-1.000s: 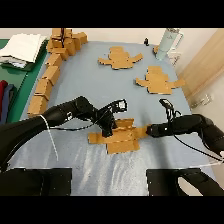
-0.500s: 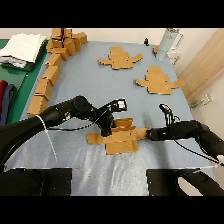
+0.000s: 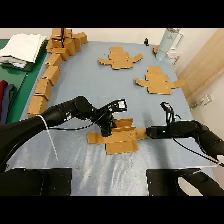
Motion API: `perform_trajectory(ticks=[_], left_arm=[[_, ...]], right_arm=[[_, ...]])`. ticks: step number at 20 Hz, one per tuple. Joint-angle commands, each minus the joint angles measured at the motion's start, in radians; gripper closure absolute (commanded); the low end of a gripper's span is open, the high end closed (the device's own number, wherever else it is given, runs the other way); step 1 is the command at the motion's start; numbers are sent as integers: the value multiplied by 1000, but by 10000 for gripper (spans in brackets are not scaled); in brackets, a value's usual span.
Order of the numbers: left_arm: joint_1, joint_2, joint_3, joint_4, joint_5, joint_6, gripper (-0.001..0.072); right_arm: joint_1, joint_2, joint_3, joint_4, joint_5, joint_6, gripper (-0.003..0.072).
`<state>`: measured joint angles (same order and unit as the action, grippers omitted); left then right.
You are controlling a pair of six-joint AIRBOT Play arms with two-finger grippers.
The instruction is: Fold the box.
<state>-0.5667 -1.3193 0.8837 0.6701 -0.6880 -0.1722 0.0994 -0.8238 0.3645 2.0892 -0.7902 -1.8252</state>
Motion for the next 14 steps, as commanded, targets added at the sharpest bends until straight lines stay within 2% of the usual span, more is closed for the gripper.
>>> perform_trajectory(ticks=[1, 8, 14], left_arm=[[1, -7, 0, 2, -1, 0, 695], [1, -8, 0, 2, -3, 0, 695], [1, -8, 0, 2, -2, 0, 695]], right_arm=[[0, 0, 0, 1, 6, 0, 683], [0, -71, 0, -3, 21, -1, 683], [5, -51, 2, 16, 11, -9, 683]])
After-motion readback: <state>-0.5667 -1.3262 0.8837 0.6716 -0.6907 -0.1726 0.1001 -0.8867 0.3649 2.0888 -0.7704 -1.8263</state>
